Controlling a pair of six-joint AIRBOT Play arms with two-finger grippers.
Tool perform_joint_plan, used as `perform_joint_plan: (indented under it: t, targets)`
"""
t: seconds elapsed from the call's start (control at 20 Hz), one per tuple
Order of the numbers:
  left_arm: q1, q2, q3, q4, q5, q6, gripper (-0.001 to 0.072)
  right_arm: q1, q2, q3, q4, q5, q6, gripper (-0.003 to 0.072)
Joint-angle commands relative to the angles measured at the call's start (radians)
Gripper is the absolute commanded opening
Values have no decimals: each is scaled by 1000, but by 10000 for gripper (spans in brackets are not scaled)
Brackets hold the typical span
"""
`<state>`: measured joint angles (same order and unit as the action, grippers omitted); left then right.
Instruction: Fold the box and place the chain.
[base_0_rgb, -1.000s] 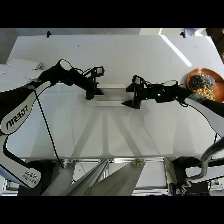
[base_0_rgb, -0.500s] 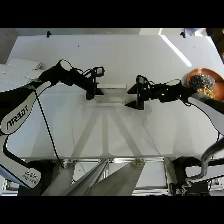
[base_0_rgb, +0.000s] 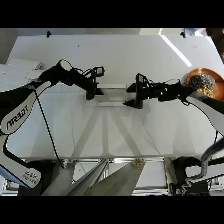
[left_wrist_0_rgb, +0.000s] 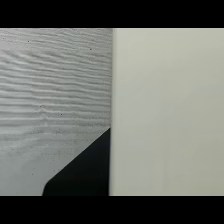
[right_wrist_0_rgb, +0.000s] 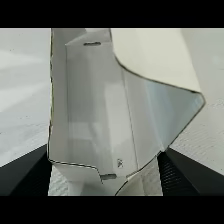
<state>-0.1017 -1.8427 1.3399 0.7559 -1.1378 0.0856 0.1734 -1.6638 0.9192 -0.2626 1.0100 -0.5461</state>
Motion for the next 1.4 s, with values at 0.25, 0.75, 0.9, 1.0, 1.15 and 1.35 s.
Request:
perform_joint_plan:
  t: [0.25,0.75,0.9,1.0,1.15,1.35]
  targets:
    - [1,1,0,1,1,0,16,1,-29,18,-55,17,25,712]
    - [1,1,0,1,0,0,16,40,-68,87,-119,23,82,712]
    - [1,1,0,1,1,0,16,40,-68,89,-125,19,84,712]
    - [1,1,0,1,1,0,16,40,-68,89,-125,16,87,712]
    - [1,1,0,1,0,0,16,50,-68,90,-137,-4,105,712]
    - [1,1,0,1,1,0,16,50,-68,90,-141,-5,106,712]
